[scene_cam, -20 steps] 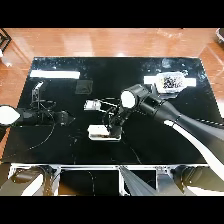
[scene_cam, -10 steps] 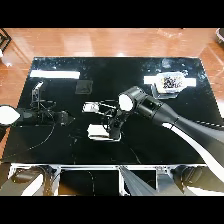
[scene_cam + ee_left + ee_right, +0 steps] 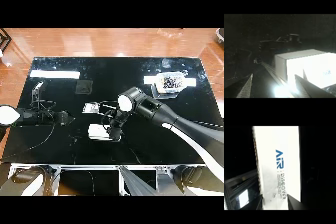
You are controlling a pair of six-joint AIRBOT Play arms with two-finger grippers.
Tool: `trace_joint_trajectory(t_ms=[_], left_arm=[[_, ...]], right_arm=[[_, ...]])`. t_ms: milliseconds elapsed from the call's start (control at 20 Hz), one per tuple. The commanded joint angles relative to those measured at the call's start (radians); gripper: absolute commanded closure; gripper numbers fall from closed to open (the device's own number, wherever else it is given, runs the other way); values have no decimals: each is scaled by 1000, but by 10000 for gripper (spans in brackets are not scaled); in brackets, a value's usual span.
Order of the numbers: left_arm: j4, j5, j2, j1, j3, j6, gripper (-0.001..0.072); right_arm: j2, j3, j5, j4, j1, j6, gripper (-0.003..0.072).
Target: Fold the box and place the chain.
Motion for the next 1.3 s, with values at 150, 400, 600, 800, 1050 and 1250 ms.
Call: trace_joint_trajectory(t_ms=[150,400,600,800,1050,1250], left_arm=[[0,0,0,1,0,0,77],[0,-1,0,1,0,0,77],[0,-10,0,1,0,0,77],[0,-7,0,1,0,0,77],[0,-8,0,1,0,0,77],[0,-14,0,1,0,0,77]], right_arm=[[1,0,-1,1,3,5,325],[-14,0,-13,0,41,8,325],[-32,0,-13,-2,49,31,323],[-21,1,-11,-1,48,65,307],[76,1,13,3,7,197,307],[203,-48,182,93,-124,391,582]])
